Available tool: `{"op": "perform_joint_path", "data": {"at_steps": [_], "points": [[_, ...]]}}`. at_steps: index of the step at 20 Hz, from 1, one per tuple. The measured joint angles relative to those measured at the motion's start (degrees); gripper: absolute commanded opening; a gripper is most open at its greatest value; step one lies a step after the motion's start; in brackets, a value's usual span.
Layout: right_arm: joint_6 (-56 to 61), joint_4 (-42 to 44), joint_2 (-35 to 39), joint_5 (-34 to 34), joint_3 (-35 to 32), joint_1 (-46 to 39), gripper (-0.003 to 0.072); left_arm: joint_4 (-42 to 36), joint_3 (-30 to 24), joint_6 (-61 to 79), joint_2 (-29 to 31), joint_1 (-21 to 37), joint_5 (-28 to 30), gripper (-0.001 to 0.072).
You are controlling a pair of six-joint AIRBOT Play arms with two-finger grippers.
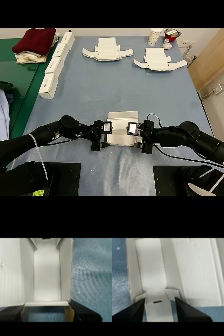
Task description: Fold the box.
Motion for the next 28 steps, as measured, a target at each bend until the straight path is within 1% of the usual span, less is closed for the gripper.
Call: {"op": "perform_joint_path", "data": {"at_steps": [1, 2, 3, 5, 8, 13, 14, 16, 18, 20, 23, 25, 28], "points": [[0.00, -0.07, 0.09, -0.13, 0.00, 0.02, 0.0396, 0.00, 0.00, 0.02, 0.00, 0.00, 0.00, 0.0464], [0.04, -0.11, 0.26, -0.39, 0.02, 0.00, 0.0219, 0.04, 0.00, 0.11, 0.00, 0.00, 0.00, 0.0464], [0.66, -0.39, 0.50, -1.18, 0.02, 0.02, 0.0126, 0.07, 0.00, 0.17, 0.00, 0.00, 0.00, 0.0465], [3.28, -1.92, 1.07, -3.34, 0.22, 0.02, 0.0004, 0.07, 0.02, 0.24, 0.00, 0.00, 0.00, 0.0464], [11.10, -6.32, 1.77, -7.76, 1.16, 0.02, 0.0004, 0.07, 0.02, 0.15, 0.00, 0.00, 0.00, 0.0465], [32.06, -18.10, 2.60, -15.37, 4.28, -1.95, 0.0003, 0.04, 0.00, 0.09, 0.00, 0.00, -0.02, 0.0465], [36.68, -20.39, 2.67, -16.79, 4.92, -3.54, 0.0002, 0.04, 0.00, 0.09, 0.00, 0.00, -0.02, 0.0464], [46.12, -23.98, 2.75, -19.67, 5.88, -9.35, 0.0003, 0.04, 0.00, 0.09, 0.00, 0.00, -0.02, 0.0465], [52.70, -24.00, 2.69, -21.79, 6.36, -17.70, 0.0003, 0.04, 0.00, 0.09, 0.00, 0.00, -0.02, 0.0465], [56.08, -20.00, 2.36, -23.06, 6.58, -27.76, 0.0003, 0.04, 0.00, 0.09, 0.00, 0.00, -0.02, 0.0465], [55.47, -8.61, 0.79, -24.96, 5.77, -41.77, 0.0003, 0.04, 0.00, 0.09, 0.00, 0.00, -0.02, 0.0464], [53.35, -1.55, -0.57, -25.97, 4.07, -47.30, 0.0003, 0.04, 0.00, 0.07, 0.00, 0.00, -0.02, 0.0464], [49.75, 8.90, -2.32, -26.49, 0.04, -51.17, 0.0003, 0.04, 0.00, 0.07, 0.00, 0.00, -0.02, 0.0464]]}}
